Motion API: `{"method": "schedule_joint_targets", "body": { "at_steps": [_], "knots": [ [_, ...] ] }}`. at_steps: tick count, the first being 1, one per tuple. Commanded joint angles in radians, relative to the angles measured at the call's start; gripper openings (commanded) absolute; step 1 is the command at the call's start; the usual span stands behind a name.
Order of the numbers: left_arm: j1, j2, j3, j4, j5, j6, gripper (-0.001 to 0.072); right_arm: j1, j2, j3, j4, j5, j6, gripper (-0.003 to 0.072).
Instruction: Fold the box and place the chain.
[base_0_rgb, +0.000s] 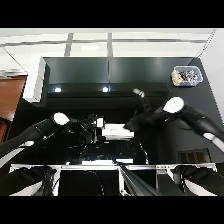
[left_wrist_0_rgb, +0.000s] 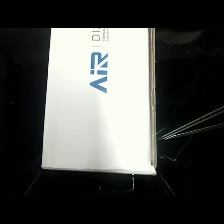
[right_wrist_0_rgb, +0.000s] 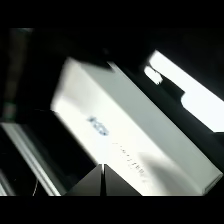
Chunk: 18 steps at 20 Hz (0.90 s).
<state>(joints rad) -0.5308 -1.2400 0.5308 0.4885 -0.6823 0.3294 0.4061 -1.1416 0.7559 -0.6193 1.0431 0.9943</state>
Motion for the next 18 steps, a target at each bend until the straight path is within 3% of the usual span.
{"method": "schedule_joint_targets", "body": {
  "at_steps": [1, 2, 3, 4, 7, 9, 11, 14, 18],
  "knots": [
    [0.002, 0.002, 0.005, 0.001, 0.001, -0.018, 0.0354, -0.135, 0.148, 0.101, -0.124, 0.166, -0.018, 0.0016],
    [0.002, 0.007, 0.009, 0.001, 0.001, -0.034, 0.0388, -0.185, 0.196, 0.108, -0.167, 0.174, -0.004, 0.0017],
    [0.001, 0.018, 0.012, 0.003, 0.002, -0.042, 0.0596, -0.238, 0.24, 0.108, -0.209, 0.191, 0.012, 0.0017],
    [-0.001, 0.033, 0.021, 0.042, -0.002, -0.056, 0.072, -0.282, 0.267, 0.108, -0.251, 0.222, 0.027, 0.0017],
    [0.01, 0.108, 0.066, 0.128, -0.027, -0.238, 0.072, -0.383, 0.286, 0.105, -0.361, 0.352, 0.057, 0.0016],
    [0.006, 0.148, 0.113, 0.136, -0.131, -0.301, 0.072, -0.408, 0.286, 0.089, -0.385, 0.364, 0.058, 0.0017],
    [-0.04, 0.135, 0.174, 0.136, -0.14, -0.36, 0.0717, -0.412, 0.286, 0.069, -0.381, 0.317, 0.058, 0.0017],
    [-0.098, 0.019, 0.278, 0.136, -0.108, -0.46, 0.0716, -0.412, 0.286, 0.036, -0.371, 0.235, 0.059, 0.0017],
    [-0.111, -0.161, 0.421, 0.216, -0.201, -0.576, 0.0718, -0.411, 0.285, 0.031, -0.372, 0.221, 0.06, 0.0017]
  ]
}}
